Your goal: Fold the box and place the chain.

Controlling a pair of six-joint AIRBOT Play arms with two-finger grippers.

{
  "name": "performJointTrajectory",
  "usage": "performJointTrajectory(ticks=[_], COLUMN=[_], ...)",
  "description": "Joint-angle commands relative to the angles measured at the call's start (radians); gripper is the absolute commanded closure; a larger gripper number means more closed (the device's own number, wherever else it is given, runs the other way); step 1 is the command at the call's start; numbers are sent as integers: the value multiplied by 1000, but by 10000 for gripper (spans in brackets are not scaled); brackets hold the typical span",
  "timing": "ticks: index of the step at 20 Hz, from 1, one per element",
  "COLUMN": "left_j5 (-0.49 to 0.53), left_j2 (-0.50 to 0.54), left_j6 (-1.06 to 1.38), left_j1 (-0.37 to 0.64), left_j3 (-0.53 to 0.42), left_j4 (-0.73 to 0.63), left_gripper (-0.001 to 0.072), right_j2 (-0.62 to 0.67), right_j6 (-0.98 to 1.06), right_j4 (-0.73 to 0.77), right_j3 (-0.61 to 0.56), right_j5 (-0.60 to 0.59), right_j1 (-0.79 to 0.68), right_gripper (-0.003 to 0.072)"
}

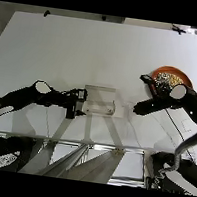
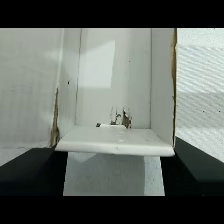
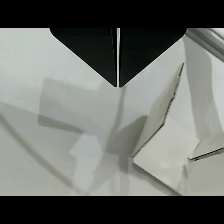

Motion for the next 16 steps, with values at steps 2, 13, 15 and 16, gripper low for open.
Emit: performJointTrajectory(ticks=[2,13,15,16], left_j5=[1,0,0,0], left_j2=[1,1,1,1], left_j6=[0,0,0,0], left_j1=[0,0,0,0], left_j3=[0,0,0,0], left_j4=[0,0,0,0], left_gripper=[622,622,622,622], right_j2=[-39,-124,-108,-96], right_j6=[138,88,27,15], right_j4=[106,282,368,384], right_j3=[-73,-94,-93,-91], right_j5=[-117,-235,-214,-201], right_j1=[-2,130,129,129], right_gripper=[677,677,676,676])
